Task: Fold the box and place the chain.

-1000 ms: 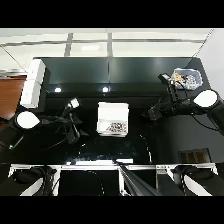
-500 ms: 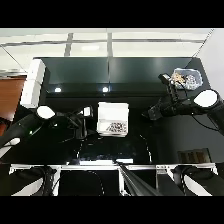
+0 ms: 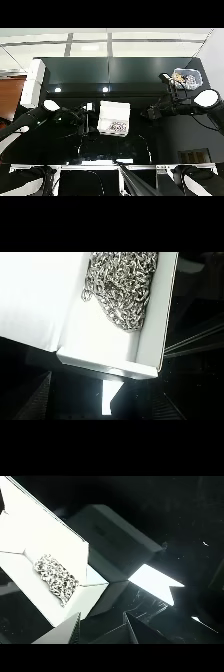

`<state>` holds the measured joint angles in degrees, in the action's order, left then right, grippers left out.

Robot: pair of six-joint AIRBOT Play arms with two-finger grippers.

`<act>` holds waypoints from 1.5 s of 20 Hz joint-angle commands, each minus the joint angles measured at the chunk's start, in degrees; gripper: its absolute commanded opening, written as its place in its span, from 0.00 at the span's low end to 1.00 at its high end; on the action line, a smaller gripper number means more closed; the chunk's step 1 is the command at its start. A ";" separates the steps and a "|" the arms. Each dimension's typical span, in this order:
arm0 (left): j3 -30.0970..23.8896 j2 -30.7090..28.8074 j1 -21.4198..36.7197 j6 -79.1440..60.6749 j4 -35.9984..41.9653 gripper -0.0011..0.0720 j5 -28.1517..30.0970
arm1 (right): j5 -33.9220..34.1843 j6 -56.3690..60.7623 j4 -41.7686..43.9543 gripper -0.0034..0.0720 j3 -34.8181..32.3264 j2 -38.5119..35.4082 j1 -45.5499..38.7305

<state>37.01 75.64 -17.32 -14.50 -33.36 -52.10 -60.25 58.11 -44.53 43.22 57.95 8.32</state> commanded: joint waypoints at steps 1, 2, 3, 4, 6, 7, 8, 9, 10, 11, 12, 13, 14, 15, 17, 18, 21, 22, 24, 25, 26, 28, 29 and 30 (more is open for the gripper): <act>0.44 1.05 -0.09 -3.34 -0.22 0.99 0.22 | 0.04 0.00 0.13 0.48 -0.02 0.04 0.00; 0.44 1.22 -0.09 -3.34 0.00 0.99 1.01 | 0.02 0.00 0.13 0.48 -0.02 0.04 0.02; 0.46 1.40 -0.09 -3.50 0.26 0.99 1.22 | 0.02 0.02 0.15 0.48 -0.02 0.04 0.00; 0.46 1.60 -0.09 -4.55 1.18 0.99 1.14 | 0.04 0.00 0.15 0.48 -0.02 0.04 0.00; 0.48 1.84 -0.46 -6.38 3.10 0.99 1.01 | 0.04 0.00 0.17 0.48 -0.02 0.04 0.00; 0.50 1.95 -1.11 -6.73 4.07 0.99 0.66 | 0.04 0.00 0.17 0.48 -0.02 0.04 0.00; 0.50 1.97 -1.86 -6.78 4.22 0.99 0.63 | 0.04 0.00 0.17 0.48 -0.02 0.04 0.00; 0.50 1.97 -2.86 -6.84 4.24 0.99 0.76 | 0.02 0.00 0.17 0.48 -0.02 0.04 0.00; 0.50 1.97 -3.82 -6.99 4.31 0.99 0.81 | 0.04 0.00 0.20 0.48 -0.02 0.04 0.00; 0.50 2.03 -4.83 -6.99 4.31 0.99 0.90 | 0.04 0.00 0.17 0.48 -0.02 0.04 0.00; 0.50 2.14 -5.62 -6.99 4.31 0.99 0.92 | 0.04 0.00 0.17 0.48 -0.02 0.04 0.00; 0.50 2.32 -6.25 -6.97 4.28 0.99 0.94 | 0.04 0.00 0.24 0.48 -0.02 0.04 0.00; 0.48 2.56 -6.60 -6.97 4.26 0.99 0.92 | 0.07 0.00 0.39 0.48 -0.02 0.04 0.00; 0.50 2.73 -6.64 -6.97 4.15 0.99 0.90 | 0.07 0.00 0.50 0.48 -0.02 0.04 0.00; 0.50 2.73 -6.62 -6.97 4.02 0.98 0.90 | 0.07 0.00 0.55 0.48 -0.02 0.04 0.00; 0.50 2.73 -6.62 -6.97 4.02 0.96 0.92 | 0.26 -0.02 0.52 0.48 -0.02 0.04 0.00; 0.50 2.73 -6.64 -6.67 4.09 0.91 0.98 | 3.69 0.02 0.59 0.49 -0.02 0.07 0.00; 0.50 2.73 -6.64 -6.23 4.09 0.77 0.96 | 5.55 0.66 0.92 0.67 -0.04 0.07 0.02; 0.50 2.73 -6.64 -6.05 4.09 0.55 0.94 | 11.17 5.97 1.01 0.98 -0.02 0.13 0.02; 0.50 2.73 -6.64 -6.03 4.07 0.50 0.94 | 15.04 7.74 1.86 0.98 -0.02 0.55 0.02; 0.50 2.73 -6.64 -6.05 4.07 0.50 0.96 | 18.36 8.44 4.46 0.98 0.00 1.33 0.00; 0.50 2.73 -6.64 -6.05 4.07 0.50 0.96 | 21.77 8.33 10.67 0.98 0.48 4.33 0.02; 0.50 2.73 -6.64 -6.05 4.09 0.50 0.96 | 21.88 8.31 12.44 0.98 0.98 6.54 0.39; 0.50 2.73 -6.64 -6.05 4.07 0.50 0.96 | 21.88 8.31 13.03 0.98 1.42 8.66 1.20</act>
